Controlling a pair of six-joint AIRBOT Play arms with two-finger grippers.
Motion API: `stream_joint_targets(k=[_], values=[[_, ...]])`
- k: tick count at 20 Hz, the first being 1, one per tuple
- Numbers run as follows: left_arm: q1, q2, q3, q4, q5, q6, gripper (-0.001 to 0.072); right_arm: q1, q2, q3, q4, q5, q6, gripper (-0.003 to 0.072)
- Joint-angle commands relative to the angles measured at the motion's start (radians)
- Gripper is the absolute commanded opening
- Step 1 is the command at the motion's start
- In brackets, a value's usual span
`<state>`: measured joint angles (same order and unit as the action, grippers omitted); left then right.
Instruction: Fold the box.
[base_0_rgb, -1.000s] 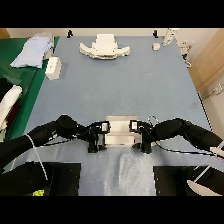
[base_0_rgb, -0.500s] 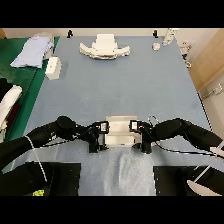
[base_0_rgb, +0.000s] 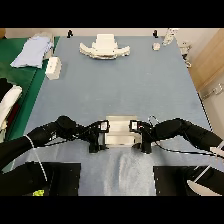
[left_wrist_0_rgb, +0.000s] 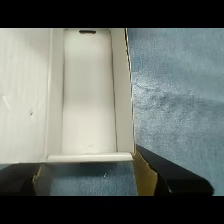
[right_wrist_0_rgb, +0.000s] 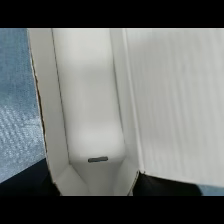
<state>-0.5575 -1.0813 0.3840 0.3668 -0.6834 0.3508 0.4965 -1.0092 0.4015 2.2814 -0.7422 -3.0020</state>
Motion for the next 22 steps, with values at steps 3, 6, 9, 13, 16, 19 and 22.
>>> stream_joint_targets(k=[3, 6, 9, 13, 16, 19, 22], values=[[-0.030, -0.004, 0.004, 0.038, 0.028, -0.034, 0.0683, 0.000, 0.000, 0.000, 0.000, 0.000, 0.000, 0.0530], [-0.034, -0.004, 0.004, 0.038, 0.039, -0.043, 0.0683, 0.000, 0.000, 0.000, 0.000, 0.000, 0.000, 0.0529], [-0.033, -0.004, 0.004, 0.038, 0.037, -0.046, 0.0552, 0.000, 0.000, 0.000, 0.000, 0.000, 0.000, 0.0530], [-0.033, -0.004, 0.004, 0.038, 0.039, -0.060, 0.0474, 0.000, 0.000, 0.000, 0.000, 0.000, 0.000, 0.0529], [-0.033, -0.004, 0.004, 0.038, 0.042, -0.064, 0.0474, 0.000, 0.000, 0.000, 0.000, 0.000, 0.000, 0.0529], [-0.033, -0.004, 0.004, 0.038, 0.042, -0.064, 0.0474, 0.000, 0.000, 0.000, 0.000, 0.000, 0.000, 0.0529], [-0.033, -0.004, 0.004, 0.038, 0.042, -0.064, 0.0474, 0.000, 0.000, 0.000, 0.000, 0.000, 0.000, 0.0530]])
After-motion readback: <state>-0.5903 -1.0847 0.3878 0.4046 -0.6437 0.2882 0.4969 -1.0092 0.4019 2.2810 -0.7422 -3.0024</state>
